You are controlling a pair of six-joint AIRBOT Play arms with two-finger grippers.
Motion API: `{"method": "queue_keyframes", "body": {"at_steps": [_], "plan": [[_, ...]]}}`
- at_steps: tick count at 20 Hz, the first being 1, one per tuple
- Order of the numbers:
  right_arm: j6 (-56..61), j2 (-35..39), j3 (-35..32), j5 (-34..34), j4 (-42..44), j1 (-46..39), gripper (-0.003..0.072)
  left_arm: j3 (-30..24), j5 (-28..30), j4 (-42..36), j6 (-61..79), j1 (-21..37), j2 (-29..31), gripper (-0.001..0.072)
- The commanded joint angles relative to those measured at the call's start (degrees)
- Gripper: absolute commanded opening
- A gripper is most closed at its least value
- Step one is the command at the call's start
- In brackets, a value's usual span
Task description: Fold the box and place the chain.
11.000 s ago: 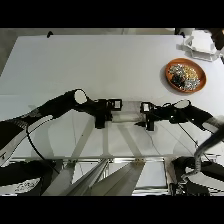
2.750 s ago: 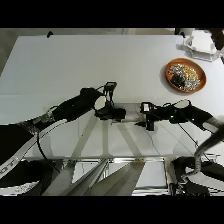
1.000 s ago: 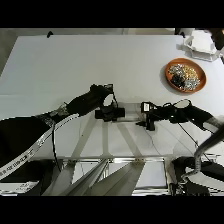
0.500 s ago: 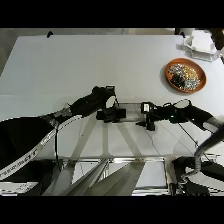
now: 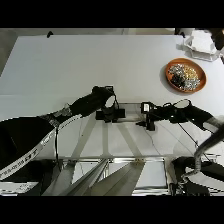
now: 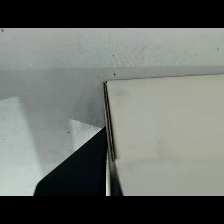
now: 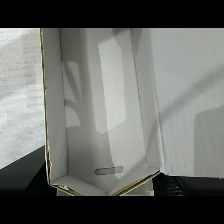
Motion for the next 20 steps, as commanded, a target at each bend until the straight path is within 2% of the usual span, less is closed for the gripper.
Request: {"method": "queue_keyframes", "body": {"at_steps": [1, 2, 3, 5, 8, 14, 20], "plan": [[0.0, 0.0, 0.0, 0.0, 0.0, 0.0, 0.0480, 0.0, 0.3, -0.1, -1.2, 0.0, 0.0, 0.0004], [0.0, 0.0, 0.0, 0.0, 0.0, 0.0, 0.0480, 0.0, 0.3, -0.2, -1.0, 0.0, 0.0, 0.0006], [0.0, 0.0, 0.0, 0.0, 0.0, 0.0, 0.0480, 0.0, 0.3, -0.2, -1.0, 0.0, 0.0, 0.0044], [0.0, 0.0, 0.0, 0.0, 0.0, 0.0, 0.0480, 0.0, 0.3, -0.6, -1.0, 0.0, 0.4, 0.0242], [0.0, 0.0, 0.0, 0.0, 0.0, 0.0, 0.0480, 0.0, -0.3, -0.6, -0.7, 0.0, 1.2, 0.0422], [0.0, 0.0, 0.0, 0.0, 0.0, 0.0, 0.0480, 0.0, -1.4, -0.3, 0.3, 0.6, 4.5, 0.0459], [0.0, 0.0, 0.0, 0.0, 0.0, 0.0, 0.0480, 0.0, -0.3, 0.1, 10.2, 3.5, 11.6, 0.0458]]}}
